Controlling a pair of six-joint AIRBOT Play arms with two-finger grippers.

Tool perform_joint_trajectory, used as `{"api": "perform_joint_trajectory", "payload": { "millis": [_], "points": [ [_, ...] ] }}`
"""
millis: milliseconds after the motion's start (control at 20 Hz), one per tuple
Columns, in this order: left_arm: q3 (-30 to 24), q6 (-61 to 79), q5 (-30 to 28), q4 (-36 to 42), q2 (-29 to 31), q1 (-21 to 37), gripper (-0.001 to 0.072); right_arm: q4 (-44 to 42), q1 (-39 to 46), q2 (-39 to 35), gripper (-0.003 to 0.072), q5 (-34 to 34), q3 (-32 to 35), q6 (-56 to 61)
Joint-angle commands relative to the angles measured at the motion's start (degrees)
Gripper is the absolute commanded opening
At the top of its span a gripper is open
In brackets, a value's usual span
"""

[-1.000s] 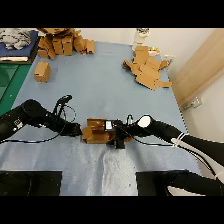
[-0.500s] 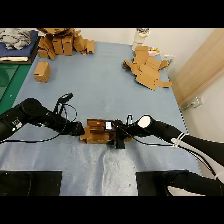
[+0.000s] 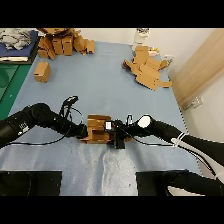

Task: Fold the box.

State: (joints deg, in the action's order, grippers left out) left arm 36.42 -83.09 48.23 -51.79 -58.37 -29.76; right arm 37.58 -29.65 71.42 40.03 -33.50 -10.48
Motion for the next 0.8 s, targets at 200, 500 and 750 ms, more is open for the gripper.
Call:
{"api": "perform_joint_trajectory", "payload": {
  "millis": [200,500,750],
  "points": [
    [0.5,-21.5,-4.4,-8.5,-1.7,-6.3,0.0479,0.2,0.0,0.0,0.0505,0.0,0.0,0.0],
    [4.9,-34.5,-1.9,-18.3,-1.7,-12.3,0.0479,0.2,0.0,0.0,0.0505,-0.3,0.0,0.0],
    [7.5,-39.6,1.7,-22.0,-3.7,-13.8,0.0479,0.2,0.0,0.0,0.0505,-0.3,0.0,0.0]
  ]
}}
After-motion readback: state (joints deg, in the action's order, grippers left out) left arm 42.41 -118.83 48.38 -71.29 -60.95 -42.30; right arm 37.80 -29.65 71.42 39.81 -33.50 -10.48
